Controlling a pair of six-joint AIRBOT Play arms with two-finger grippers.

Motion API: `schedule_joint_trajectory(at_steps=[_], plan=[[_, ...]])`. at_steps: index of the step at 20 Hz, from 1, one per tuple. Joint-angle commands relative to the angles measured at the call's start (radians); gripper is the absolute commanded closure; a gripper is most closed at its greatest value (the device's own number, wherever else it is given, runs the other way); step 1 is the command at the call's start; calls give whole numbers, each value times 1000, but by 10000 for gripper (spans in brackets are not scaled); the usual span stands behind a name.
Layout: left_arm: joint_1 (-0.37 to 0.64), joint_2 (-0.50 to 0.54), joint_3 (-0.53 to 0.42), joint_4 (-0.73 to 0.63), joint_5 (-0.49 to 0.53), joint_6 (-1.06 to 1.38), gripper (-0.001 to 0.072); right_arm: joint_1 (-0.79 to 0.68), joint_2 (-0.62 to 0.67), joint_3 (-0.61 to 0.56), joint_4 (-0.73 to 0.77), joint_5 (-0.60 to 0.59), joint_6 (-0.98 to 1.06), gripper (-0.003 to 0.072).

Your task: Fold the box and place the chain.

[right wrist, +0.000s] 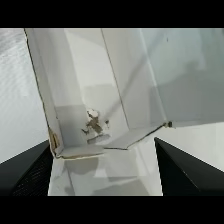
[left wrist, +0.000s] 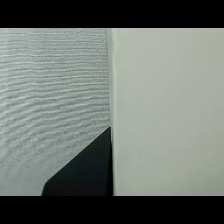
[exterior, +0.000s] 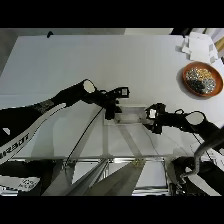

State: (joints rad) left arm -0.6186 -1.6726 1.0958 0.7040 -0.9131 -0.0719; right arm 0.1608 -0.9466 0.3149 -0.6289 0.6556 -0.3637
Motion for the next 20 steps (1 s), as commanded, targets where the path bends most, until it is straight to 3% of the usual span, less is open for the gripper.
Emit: schedule_joint_trajectory(at_steps=[1, 11, 20], plan=[[0, -1, 0, 0, 0, 0, 699, -3, -28, 6, 39, 34, -75, -5], [0, -1, 0, 0, 0, 0, 699, -32, -139, 68, 52, 97, -112, -5], [0, -1, 0, 0, 0, 0, 699, -32, -153, 77, 89, 150, -196, 10]])
